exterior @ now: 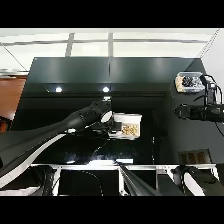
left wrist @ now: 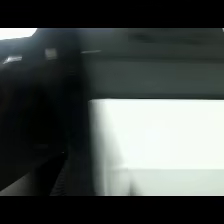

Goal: Fold the box and place the chain.

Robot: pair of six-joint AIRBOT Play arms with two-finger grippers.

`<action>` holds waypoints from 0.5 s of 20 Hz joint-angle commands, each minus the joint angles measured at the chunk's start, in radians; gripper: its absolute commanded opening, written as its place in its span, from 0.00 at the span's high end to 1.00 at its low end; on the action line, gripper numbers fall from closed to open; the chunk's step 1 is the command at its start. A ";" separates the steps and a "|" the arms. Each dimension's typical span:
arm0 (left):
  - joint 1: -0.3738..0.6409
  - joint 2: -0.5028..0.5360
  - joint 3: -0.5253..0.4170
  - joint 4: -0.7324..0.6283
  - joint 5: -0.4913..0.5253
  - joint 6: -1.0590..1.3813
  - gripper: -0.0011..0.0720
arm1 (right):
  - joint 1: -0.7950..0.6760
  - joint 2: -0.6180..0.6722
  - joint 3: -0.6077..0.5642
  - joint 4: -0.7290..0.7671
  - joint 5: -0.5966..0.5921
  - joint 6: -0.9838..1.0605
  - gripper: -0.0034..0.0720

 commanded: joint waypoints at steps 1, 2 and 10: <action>0.000 0.079 0.025 0.047 0.000 -0.012 0.40 | -0.003 0.001 0.000 -0.006 -0.010 0.000 0.53; 0.000 0.117 0.024 0.074 -0.008 -0.012 0.40 | -0.003 0.001 0.000 -0.006 -0.010 0.000 0.53; 0.049 0.440 -0.053 0.452 -0.283 0.150 0.40 | -0.003 0.001 0.000 -0.003 0.019 0.011 0.53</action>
